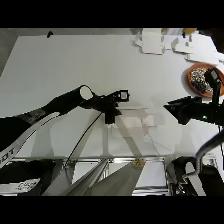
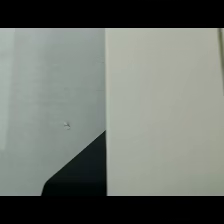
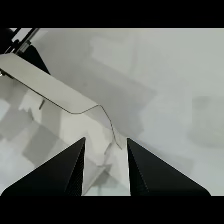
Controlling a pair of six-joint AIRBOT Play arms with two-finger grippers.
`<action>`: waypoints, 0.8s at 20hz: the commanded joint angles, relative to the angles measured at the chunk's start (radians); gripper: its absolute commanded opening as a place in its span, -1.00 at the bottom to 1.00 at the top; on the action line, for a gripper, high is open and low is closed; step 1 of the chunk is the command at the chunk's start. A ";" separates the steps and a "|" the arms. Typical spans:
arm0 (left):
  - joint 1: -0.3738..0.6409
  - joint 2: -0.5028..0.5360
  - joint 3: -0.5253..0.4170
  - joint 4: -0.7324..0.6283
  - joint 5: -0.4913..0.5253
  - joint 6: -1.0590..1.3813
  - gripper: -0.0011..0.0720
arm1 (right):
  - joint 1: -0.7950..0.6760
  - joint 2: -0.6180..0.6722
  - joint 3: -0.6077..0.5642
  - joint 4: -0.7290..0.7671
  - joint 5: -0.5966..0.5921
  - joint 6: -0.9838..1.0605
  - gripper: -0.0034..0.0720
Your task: Fold the box and place the chain.
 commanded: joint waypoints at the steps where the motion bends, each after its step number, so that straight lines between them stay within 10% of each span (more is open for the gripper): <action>1: -0.005 0.101 -0.092 0.000 0.067 -0.027 -0.98 | 0.048 0.000 0.001 -0.006 0.000 0.000 -0.13; 16: 0.033 0.093 -0.189 -0.118 0.011 0.210 -0.97 | 0.192 0.000 0.001 -0.106 -0.034 0.001 -0.32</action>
